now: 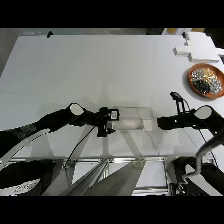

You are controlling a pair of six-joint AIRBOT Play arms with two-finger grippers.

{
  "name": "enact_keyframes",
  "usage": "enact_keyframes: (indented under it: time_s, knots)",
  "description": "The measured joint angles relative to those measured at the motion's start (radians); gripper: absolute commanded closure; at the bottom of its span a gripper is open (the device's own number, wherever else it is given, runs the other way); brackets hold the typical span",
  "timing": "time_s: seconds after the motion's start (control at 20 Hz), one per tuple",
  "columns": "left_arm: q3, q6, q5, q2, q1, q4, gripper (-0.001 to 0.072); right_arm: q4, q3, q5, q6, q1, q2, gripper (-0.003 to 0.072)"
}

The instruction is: Fold the box and place the chain.

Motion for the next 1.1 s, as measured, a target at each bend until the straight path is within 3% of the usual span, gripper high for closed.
enact_keyframes:
  time_s: [0.2, 0.4, 0.8, 0.95, 1.1]
  knots:
    - [0.000, 0.000, 0.000, 0.000, 0.000, 0.000, 0.0434, 0.101, 0.000, 0.008, -0.032, 0.041, -0.034, 0.0662]
    - [0.000, 0.000, 0.000, 0.000, 0.000, 0.000, 0.0434, 0.148, 0.000, 0.020, -0.051, 0.052, 0.019, 0.0510]
    - [0.000, 0.000, 0.000, 0.000, 0.000, 0.000, 0.0434, 0.249, 0.000, 0.062, -0.075, 0.079, 0.103, 0.0502]
    - [0.000, 0.000, 0.000, 0.000, 0.000, 0.000, 0.0434, 0.259, 0.000, 0.060, -0.076, 0.116, 0.099, 0.0372]
    - [0.000, 0.000, 0.000, 0.000, 0.000, 0.000, 0.0434, 0.240, 0.006, 0.037, -0.048, 0.161, 0.094, 0.0367]
